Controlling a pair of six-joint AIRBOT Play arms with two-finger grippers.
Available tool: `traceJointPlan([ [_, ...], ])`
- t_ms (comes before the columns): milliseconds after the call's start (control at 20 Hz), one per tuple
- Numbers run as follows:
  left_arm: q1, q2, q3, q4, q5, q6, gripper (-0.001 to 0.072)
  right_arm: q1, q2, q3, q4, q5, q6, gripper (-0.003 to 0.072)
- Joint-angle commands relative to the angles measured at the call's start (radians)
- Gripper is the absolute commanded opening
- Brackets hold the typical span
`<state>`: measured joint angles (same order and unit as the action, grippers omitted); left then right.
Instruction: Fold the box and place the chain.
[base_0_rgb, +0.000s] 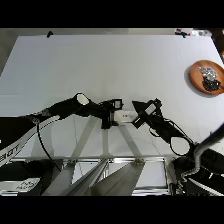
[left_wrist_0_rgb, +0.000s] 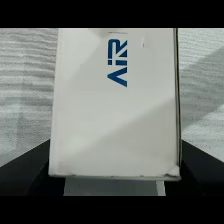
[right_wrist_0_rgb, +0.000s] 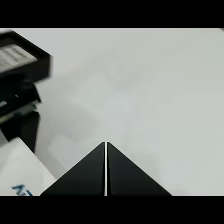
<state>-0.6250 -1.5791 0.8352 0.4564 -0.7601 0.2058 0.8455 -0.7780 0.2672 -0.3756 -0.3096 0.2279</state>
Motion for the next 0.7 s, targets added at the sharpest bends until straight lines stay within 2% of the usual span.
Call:
traceJointPlan([
  [0,0.0,0.0,0.0,0.001,0.0,0.0,0.0457,0.0,0.039,0.002,0.811,-0.206,-0.733,0.0007],
  [50,0.0,0.0,0.0,0.001,0.0,0.0,0.0457,0.0,0.06,0.006,0.954,-0.37,-0.958,0.0006],
  [150,0.0,0.0,0.0,0.001,0.0,0.0,0.0457,0.0,0.126,0.009,1.092,-0.681,-1.321,0.0005],
  [250,0.0,0.0,0.0,0.001,0.001,0.0,0.0457,0.0,0.216,0.026,1.213,-0.839,-1.469,0.0003],
  [350,0.0,0.0,0.0,0.001,0.001,0.0,0.0457,0.0,0.302,0.064,1.442,-0.909,-1.619,0.0001],
  [400,0.0,0.0,0.0,0.001,0.0,0.0,0.0457,-0.001,0.336,0.079,1.497,-0.913,-1.692,0.0],
  [550,0.0,0.0,0.0,0.001,0.0,0.0,0.0457,-0.081,0.35,0.149,1.506,-0.896,-1.758,0.0],
  [650,0.0,0.0,0.0,0.001,0.0,0.0,0.0457,-0.205,0.343,0.2,1.587,-0.873,-1.835,0.0],
])
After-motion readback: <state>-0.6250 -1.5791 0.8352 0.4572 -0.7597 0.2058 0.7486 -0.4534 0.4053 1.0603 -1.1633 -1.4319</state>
